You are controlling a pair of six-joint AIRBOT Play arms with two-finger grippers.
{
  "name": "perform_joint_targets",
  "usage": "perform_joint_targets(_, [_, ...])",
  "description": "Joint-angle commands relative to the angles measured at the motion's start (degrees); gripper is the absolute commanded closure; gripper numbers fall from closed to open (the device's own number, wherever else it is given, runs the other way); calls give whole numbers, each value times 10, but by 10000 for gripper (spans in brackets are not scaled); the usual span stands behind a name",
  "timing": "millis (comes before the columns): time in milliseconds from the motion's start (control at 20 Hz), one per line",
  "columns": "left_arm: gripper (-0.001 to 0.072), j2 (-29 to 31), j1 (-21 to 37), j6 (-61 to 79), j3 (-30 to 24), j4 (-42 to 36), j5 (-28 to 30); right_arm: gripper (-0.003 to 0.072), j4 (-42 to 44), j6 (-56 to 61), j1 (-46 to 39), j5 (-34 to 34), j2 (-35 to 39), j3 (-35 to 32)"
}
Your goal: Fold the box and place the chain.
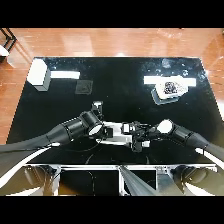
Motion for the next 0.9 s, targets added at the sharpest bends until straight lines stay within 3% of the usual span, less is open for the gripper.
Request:
perform_joint_targets(0, [445,-1,1,0,0,-5,0,332,0,0,0,0,0,0])
perform_joint_targets(100, [485,-1,1,0,0,-5,0,332,0,0,0,0,0,0])
perform_joint_targets(250, [669,-1,0,2,0,-5,0,332,0,0,0,0,0,0])
perform_joint_targets(500, [690,-1,0,2,0,-5,-3,332,0,0,0,0,0,0])
perform_joint_targets(550, [676,-1,0,2,1,-5,-9,332,0,0,0,0,0,0])
perform_joint_targets(700, [311,0,2,1,14,1,-41,332,0,0,0,0,0,0])
perform_joint_targets(750, [265,0,4,-1,17,2,-47,332,0,0,0,0,0,0])
perform_joint_targets(850, [259,-1,9,-1,18,2,-46,332,0,0,0,0,0,0])
